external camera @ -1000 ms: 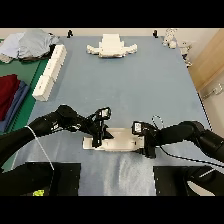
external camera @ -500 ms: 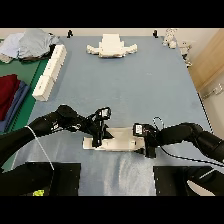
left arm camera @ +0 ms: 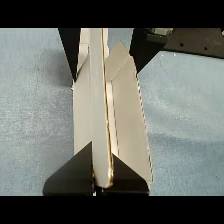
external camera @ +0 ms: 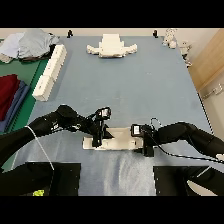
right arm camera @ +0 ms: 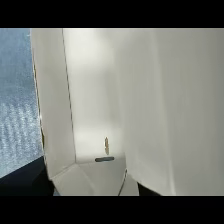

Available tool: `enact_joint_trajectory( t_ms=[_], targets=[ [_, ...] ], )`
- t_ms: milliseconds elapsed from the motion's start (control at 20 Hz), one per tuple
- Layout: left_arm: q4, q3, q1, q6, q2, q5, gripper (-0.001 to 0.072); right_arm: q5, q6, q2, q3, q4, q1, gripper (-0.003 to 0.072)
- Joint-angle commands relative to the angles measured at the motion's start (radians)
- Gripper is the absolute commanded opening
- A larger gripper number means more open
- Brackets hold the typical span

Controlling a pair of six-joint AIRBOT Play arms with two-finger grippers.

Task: Fold the box.

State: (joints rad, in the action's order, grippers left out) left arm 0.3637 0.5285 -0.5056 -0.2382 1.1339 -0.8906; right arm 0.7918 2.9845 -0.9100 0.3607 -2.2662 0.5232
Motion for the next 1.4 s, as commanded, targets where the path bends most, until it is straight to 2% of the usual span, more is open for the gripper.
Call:
enact_joint_trajectory(
  t_ms=[0, 300, 400, 1350],
  targets=[
    [0.0, 0.0, 0.0, 0.0, 0.0, 0.0, 0.0014, -0.004, 0.016, -0.011, -0.001, -0.001, 0.0, 0.0705],
    [0.0, 0.0, 0.0, 0.0, 0.0, 0.0, 0.0013, -0.016, 0.016, -0.039, -0.002, 0.0, 0.0, 0.0629],
    [0.0, 0.0, 0.0, 0.0, 0.0, 0.0, 0.0013, -0.017, 0.016, -0.049, -0.002, -0.001, 0.0, 0.0509],
    [-0.007, 0.002, 0.0, 0.0, 0.0, 0.0, 0.0013, -0.016, 0.016, -0.047, -0.002, 0.01, 0.0, 0.0507]
  ],
)
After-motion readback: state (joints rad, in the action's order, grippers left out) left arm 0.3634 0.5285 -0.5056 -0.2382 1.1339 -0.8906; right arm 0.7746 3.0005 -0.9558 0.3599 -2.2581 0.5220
